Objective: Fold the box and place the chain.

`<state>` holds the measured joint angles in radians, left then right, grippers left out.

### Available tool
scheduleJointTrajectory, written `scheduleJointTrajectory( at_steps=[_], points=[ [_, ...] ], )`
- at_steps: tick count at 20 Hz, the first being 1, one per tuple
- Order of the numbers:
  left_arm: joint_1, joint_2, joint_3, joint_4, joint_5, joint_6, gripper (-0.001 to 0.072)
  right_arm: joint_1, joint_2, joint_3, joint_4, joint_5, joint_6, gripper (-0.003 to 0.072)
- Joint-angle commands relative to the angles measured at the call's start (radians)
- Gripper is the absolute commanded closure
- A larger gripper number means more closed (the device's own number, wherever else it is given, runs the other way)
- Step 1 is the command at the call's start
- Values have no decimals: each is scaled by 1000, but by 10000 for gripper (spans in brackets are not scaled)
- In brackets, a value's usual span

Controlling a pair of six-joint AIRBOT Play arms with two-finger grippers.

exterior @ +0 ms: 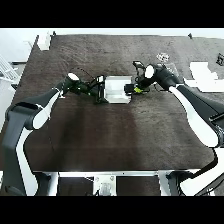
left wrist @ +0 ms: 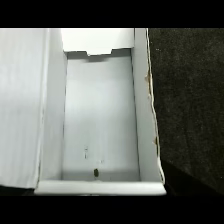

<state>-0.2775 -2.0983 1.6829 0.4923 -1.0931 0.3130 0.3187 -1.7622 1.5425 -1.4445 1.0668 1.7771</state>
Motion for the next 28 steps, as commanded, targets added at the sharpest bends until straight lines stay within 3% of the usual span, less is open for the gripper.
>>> scheduleJointTrajectory(
  at_steps=[1, 14, 19, 28],
  points=[
    [0, 0, 0, 0, 1, 1, 231, 41, 0, 16, -98, 13, 82, 201],
    [0, 0, 0, 0, 1, 1, 231, 64, -51, 23, -129, 19, 207, 202],
    [0, 0, 0, 0, 2, 1, 231, 77, -87, 77, -183, 66, 244, 209],
    [0, 0, 0, 0, 2, 1, 231, 77, -93, 109, -260, 98, 266, 288]
  ],
)
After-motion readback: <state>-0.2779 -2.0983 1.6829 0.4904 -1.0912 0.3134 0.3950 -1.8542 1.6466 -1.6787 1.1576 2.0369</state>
